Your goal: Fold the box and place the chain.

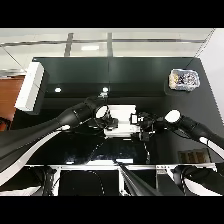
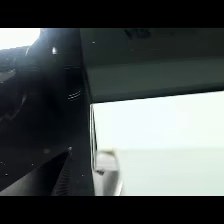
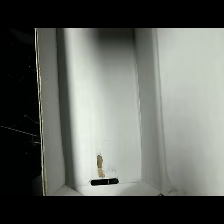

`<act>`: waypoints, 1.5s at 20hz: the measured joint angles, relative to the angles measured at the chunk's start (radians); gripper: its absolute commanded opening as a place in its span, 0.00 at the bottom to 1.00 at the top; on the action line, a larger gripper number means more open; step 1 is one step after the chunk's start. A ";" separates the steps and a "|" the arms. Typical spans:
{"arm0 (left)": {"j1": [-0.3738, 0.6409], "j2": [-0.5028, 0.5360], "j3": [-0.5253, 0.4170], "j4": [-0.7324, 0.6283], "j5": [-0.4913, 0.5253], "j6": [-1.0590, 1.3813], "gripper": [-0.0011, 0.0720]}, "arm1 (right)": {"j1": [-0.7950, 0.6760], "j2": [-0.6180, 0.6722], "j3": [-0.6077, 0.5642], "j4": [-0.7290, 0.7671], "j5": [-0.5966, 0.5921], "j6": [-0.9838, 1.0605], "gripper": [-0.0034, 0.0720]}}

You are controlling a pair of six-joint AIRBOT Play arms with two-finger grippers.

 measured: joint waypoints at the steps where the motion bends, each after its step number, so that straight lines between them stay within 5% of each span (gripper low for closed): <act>1: -0.002 -0.002 0.003 0.005 0.002 -0.016 0.55 | 0.000 0.000 0.000 0.000 0.000 0.000 0.31; 7: -0.013 -0.027 0.007 0.016 0.001 -0.055 0.44 | 0.000 0.000 0.000 0.000 0.000 0.000 0.31; 8: -0.017 -0.031 0.007 0.017 -0.002 -0.057 0.23 | 0.000 0.000 0.000 0.000 0.000 0.000 0.31; 10: -0.024 -0.035 0.008 0.021 -0.006 -0.062 0.07 | 0.000 0.000 0.000 0.000 0.001 0.000 0.31; 14: -0.028 -0.039 0.008 0.021 -0.006 -0.066 0.05 | 0.000 0.000 0.000 0.000 0.002 0.002 0.31; 16: -0.029 -0.040 0.009 0.021 -0.006 -0.062 0.14 | 0.000 0.000 0.000 0.000 0.002 0.001 0.31; 18: -0.030 -0.041 0.011 0.020 -0.011 -0.053 0.57 | 0.000 0.000 0.000 -0.001 0.001 -0.002 0.31; 23: -0.029 -0.041 0.031 0.017 -0.008 -0.054 0.60 | 0.000 0.000 0.000 0.000 0.000 -0.001 0.31; 26: -0.027 -0.041 0.037 0.022 -0.006 -0.056 0.48 | 0.000 0.000 0.000 0.000 0.000 0.000 0.31; 30: -0.025 -0.041 0.040 0.031 -0.018 -0.063 0.05 | 0.000 0.000 0.000 0.001 -0.001 0.003 0.31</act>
